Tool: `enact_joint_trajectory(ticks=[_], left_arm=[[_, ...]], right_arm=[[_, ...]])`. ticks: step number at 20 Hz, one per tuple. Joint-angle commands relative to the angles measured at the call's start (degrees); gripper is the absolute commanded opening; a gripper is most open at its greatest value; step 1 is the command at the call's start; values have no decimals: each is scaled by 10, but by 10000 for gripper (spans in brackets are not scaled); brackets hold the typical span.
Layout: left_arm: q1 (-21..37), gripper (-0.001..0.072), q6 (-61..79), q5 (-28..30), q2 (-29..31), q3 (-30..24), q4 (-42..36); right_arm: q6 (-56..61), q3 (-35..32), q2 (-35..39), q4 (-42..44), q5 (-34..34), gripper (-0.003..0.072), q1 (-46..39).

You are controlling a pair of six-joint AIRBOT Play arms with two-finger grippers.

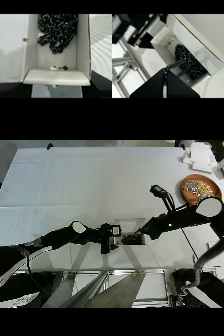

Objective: Fold the box and place the chain.

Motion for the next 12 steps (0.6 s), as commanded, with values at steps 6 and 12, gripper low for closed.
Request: enact_joint_trajectory(ticks=[6,12], left_arm=[[0,315,0,0,0,0,0],[0,315,0,0,0,0,0]], right_arm=[[0,-24,-65,-64,-33,245,42],[-11,-7,-16,-30,-25,243,42]])
